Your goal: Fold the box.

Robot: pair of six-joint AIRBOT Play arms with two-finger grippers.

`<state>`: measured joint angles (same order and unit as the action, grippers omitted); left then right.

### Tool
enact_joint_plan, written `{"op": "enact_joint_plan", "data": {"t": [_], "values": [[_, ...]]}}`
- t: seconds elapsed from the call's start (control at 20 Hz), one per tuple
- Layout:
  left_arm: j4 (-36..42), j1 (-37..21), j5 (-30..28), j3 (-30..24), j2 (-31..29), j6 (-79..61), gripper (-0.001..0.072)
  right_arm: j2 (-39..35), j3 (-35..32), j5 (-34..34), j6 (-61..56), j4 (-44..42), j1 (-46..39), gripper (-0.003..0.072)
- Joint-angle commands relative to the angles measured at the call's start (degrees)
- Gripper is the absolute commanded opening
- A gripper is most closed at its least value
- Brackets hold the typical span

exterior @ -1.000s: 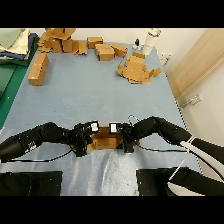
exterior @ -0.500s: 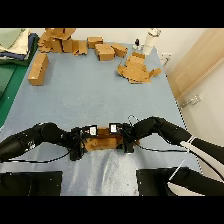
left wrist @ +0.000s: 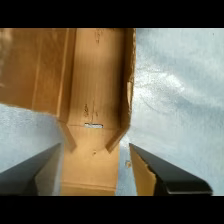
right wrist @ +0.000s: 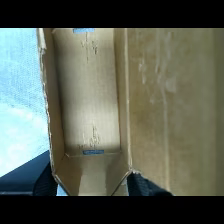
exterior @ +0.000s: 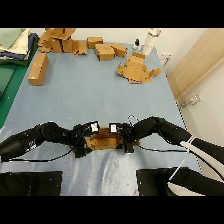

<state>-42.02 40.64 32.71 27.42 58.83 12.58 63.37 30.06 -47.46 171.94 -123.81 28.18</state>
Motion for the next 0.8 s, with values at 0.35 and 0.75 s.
{"op": "enact_joint_plan", "data": {"t": [0.35,0.75], "values": [[2.64,0.81,-2.75,0.13,1.22,-1.42,0.0229,0.00,-0.02,0.02,-0.02,-0.02,0.04,0.0458],[6.51,1.55,-4.26,0.13,1.22,-1.75,0.0162,0.00,-0.02,0.02,-0.02,-0.02,0.04,0.0458]]}}
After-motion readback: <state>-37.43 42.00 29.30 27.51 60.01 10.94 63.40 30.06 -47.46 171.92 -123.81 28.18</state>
